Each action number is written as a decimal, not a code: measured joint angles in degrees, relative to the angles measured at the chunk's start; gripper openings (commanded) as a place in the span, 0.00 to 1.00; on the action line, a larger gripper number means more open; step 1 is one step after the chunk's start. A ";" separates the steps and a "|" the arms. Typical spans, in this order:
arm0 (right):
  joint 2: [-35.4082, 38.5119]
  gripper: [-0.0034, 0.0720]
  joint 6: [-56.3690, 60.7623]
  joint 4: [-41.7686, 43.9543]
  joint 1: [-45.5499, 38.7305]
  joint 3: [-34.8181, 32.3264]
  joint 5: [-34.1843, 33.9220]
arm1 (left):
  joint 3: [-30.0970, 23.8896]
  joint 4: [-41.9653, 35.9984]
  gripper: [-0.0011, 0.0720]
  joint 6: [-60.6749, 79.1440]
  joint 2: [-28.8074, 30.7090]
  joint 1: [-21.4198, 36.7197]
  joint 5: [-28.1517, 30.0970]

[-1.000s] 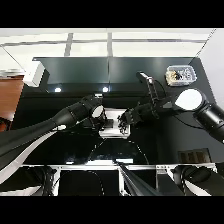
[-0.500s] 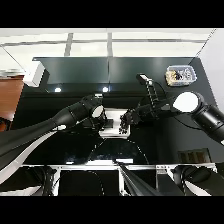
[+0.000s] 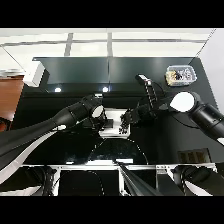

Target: Fold the box and place the chain.

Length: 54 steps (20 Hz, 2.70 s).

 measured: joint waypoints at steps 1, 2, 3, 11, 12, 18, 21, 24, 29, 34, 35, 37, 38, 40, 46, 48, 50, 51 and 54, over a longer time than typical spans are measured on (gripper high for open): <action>-0.70 0.65 -0.02 -0.04 0.00 0.00 -0.28 | 0.00 0.00 0.05 0.00 0.00 0.00 0.00; -1.27 0.65 -0.02 -0.13 0.00 0.00 -0.50 | 0.00 0.00 0.05 0.00 0.00 -0.02 -0.04; -1.62 0.65 -0.07 -0.13 0.00 0.00 -0.74 | 0.00 0.00 0.05 0.00 0.00 -0.02 -0.09; 0.17 0.65 -0.50 -6.86 -7.65 1.03 7.45 | 0.00 -1.11 0.05 -0.02 0.00 -0.02 -0.13; 1.09 0.65 -0.50 -8.24 -9.29 1.09 8.59 | 0.00 -1.25 0.05 -0.02 0.00 -0.02 -0.17; 4.68 0.65 -1.33 -12.20 -16.41 1.22 11.80 | 0.22 -1.25 0.05 -1.49 0.00 -0.02 0.35; 5.09 0.65 -1.57 -12.81 -17.42 1.22 12.17 | 0.50 -1.16 0.06 -3.32 0.13 -0.02 1.33; 5.27 0.65 -1.75 -13.00 -17.75 1.22 12.37 | 0.68 -1.09 0.70 -4.33 0.28 -0.02 2.40; 5.31 0.65 -1.81 -13.18 -17.94 1.22 12.37 | 1.01 -0.87 0.89 -4.66 3.45 0.22 2.60; 5.31 0.65 -1.81 -13.14 -17.97 1.22 12.39 | 0.24 3.96 0.89 0.02 12.07 2.16 -0.61; 5.31 0.65 -1.81 -13.14 -17.94 1.22 12.39 | -0.59 4.68 0.89 1.66 14.27 3.41 -1.51; 5.31 0.65 -1.84 -13.14 -17.94 1.22 12.39 | -3.26 5.64 0.89 4.70 18.93 6.88 -3.45; 5.31 0.65 -1.84 -13.16 -17.97 1.22 12.35 | -5.18 5.86 0.89 5.81 21.40 9.29 -3.87; 5.31 0.65 -1.84 -13.20 -17.94 1.22 12.17 | -9.51 5.18 0.89 7.17 25.90 15.02 -4.61; 5.31 0.65 -1.84 -13.35 -17.97 1.22 11.28 | -20.98 -16.76 0.87 36.17 32.22 31.52 3.76; 5.31 0.65 -1.84 -13.35 -17.94 1.22 11.06 | -23.08 -24.15 0.90 56.28 31.93 33.00 5.18; 5.31 0.65 -1.84 -13.42 -17.94 1.22 10.71 | -24.26 -28.55 1.00 74.86 31.15 32.65 6.21; 5.31 0.65 -1.84 -13.42 -17.97 1.22 10.47 | -24.61 -29.77 1.00 83.27 30.64 32.02 6.73; 5.31 0.65 -1.84 -13.46 -17.97 1.22 9.92 | -25.09 -32.41 1.00 107.38 28.85 28.76 8.15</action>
